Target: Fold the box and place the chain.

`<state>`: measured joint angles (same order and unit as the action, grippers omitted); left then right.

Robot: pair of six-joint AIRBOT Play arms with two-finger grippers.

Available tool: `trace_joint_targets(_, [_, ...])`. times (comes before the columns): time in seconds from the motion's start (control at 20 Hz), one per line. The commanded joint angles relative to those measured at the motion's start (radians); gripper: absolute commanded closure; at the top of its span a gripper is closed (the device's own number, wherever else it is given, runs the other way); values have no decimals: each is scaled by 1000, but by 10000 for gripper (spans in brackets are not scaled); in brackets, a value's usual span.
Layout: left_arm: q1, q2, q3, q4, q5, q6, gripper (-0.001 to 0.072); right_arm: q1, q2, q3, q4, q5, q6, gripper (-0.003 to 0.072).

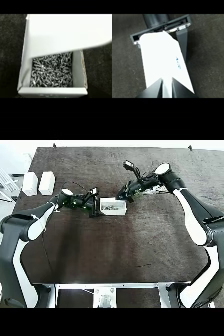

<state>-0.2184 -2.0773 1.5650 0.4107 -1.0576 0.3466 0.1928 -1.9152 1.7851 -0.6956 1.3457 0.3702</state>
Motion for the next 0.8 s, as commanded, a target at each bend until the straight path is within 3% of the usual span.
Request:
trace_joint_targets(0.0, [1, 0, 0, 0, 2, 0, 180, 22, -14, 1, -39, -15, -16, 482])
trace_joint_targets(0.1, [1, 0, 0, 0, 1, 0, 180, 20, -14, 2, -59, -22, -16, 410])
trace_joint_targets(0.3, [1, 0, 0, 0, 1, 0, 180, 23, -14, 1, -72, -27, -16, 401])
trace_joint_targets(0.45, [1, 0, 0, 0, 1, 0, 180, 23, -18, 1, -73, -20, -11, 259])
trace_joint_targets(0.75, [1, 0, 0, 0, 1, 0, 180, 29, -19, 1, -73, 10, -12, 263])
